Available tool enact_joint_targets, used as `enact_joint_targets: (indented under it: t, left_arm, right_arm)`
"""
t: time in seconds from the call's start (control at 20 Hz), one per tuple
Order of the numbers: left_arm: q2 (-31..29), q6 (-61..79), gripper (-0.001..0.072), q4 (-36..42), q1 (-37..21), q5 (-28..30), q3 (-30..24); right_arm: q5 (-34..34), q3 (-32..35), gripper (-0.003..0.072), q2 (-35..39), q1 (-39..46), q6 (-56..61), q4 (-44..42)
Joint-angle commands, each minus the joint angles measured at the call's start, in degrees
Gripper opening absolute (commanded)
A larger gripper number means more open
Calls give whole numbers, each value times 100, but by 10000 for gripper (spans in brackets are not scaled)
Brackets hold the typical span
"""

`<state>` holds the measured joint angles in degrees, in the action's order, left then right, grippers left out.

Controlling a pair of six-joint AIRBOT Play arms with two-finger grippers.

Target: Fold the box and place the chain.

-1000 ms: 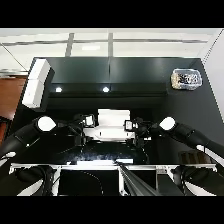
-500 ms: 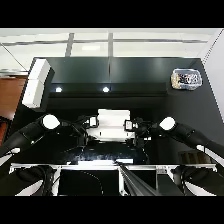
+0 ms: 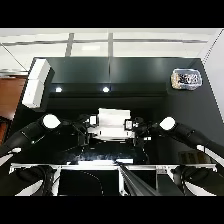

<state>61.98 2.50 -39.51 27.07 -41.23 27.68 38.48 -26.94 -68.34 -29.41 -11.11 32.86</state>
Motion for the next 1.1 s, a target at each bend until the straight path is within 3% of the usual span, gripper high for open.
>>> enact_joint_targets:
  t: [0.0,0.3,0.7,0.9,1.0,1.05]
  left_arm:
    - [4,181,384,472,2,74,7]
    - [4,179,384,588,2,-275,7]
    - [4,63,424,92,0,103,7]
    - [4,7,421,79,2,-22,4]
    - [4,7,399,79,2,-136,4]
    - [4,7,349,105,0,-153,4]
  right_arm:
    - [4,2,436,-2,0,-4,4]
    - [4,2,436,-2,0,-4,7]
    - [4,2,436,-2,0,-4,7]
    - [4,2,436,-2,0,-4,7]
    - [4,2,436,-2,0,-2,4]
    - [4,2,436,-2,0,-4,7]
